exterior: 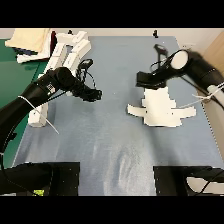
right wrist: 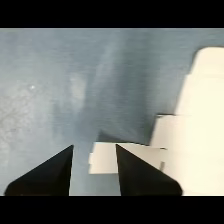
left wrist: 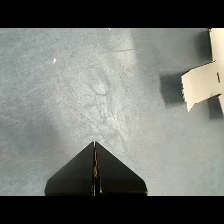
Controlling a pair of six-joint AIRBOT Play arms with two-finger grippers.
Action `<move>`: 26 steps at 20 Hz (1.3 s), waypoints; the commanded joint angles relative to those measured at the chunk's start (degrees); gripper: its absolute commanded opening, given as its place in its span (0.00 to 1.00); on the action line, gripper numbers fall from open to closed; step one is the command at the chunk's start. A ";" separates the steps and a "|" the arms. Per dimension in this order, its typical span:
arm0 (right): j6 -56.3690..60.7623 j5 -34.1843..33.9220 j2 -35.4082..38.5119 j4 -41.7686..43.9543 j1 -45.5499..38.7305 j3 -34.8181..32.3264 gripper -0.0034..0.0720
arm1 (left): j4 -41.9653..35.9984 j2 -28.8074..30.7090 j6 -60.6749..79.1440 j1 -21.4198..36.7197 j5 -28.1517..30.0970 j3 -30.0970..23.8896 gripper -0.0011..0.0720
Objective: Fold the box.
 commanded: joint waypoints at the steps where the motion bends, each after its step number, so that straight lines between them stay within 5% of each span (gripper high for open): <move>1: 0.74 22.25 0.04 -18.49 -11.67 5.75 0.59 | 0.00 -0.04 0.04 0.00 0.57 0.07 0.04; 7: -12.55 26.51 -0.07 -17.81 -34.71 1.79 0.64 | -0.72 -0.02 0.92 0.00 -2.91 0.07 0.04; 13: -22.91 26.40 -5.57 2.16 -47.84 1.18 0.69 | -4.85 -0.02 1.20 0.00 -5.01 0.07 0.07; 15: -26.58 26.56 -8.11 5.20 -48.02 1.16 0.69 | -6.84 -0.02 1.40 0.00 -4.98 0.07 0.75; 26: -31.65 27.58 -16.46 5.79 -47.82 1.18 0.62 | -10.03 -0.02 1.46 0.00 -8.48 0.07 0.75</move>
